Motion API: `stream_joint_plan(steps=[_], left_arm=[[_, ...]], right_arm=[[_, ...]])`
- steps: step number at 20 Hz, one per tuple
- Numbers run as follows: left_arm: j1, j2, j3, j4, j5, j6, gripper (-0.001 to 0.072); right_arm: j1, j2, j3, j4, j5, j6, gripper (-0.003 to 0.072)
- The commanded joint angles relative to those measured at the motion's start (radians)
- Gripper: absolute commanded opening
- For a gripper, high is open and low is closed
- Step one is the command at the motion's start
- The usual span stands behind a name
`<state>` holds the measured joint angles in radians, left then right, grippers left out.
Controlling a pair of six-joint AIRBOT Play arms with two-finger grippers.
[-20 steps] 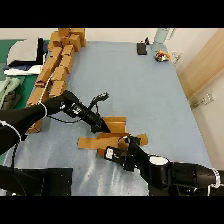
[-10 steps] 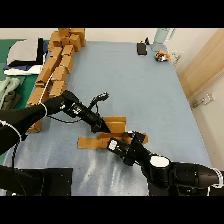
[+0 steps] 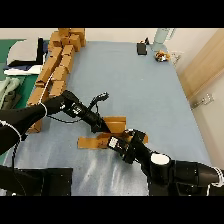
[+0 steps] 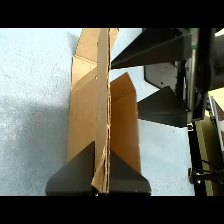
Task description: Fold the box.
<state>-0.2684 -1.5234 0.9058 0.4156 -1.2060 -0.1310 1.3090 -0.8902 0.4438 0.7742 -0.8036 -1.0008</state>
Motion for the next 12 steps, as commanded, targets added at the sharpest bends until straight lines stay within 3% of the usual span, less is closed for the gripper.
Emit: stream_joint_plan(steps=[1,5,10,12], left_arm=[[0.000,0.000,0.000,0.000,0.000,0.000,0.0014],[0.000,0.000,0.000,0.000,0.000,0.000,0.0013],[0.000,0.000,0.000,0.000,0.000,0.000,0.0014],[0.000,0.000,0.000,0.000,0.000,0.000,0.0013]], right_arm=[[-0.114,0.009,0.000,0.164,0.127,-0.223,0.0720],[-0.264,0.078,0.002,0.454,0.192,-0.601,0.0720],[-0.340,0.099,0.001,0.542,0.188,-0.763,0.0720],[-0.398,0.097,0.001,0.668,0.215,-0.929,0.0720]])
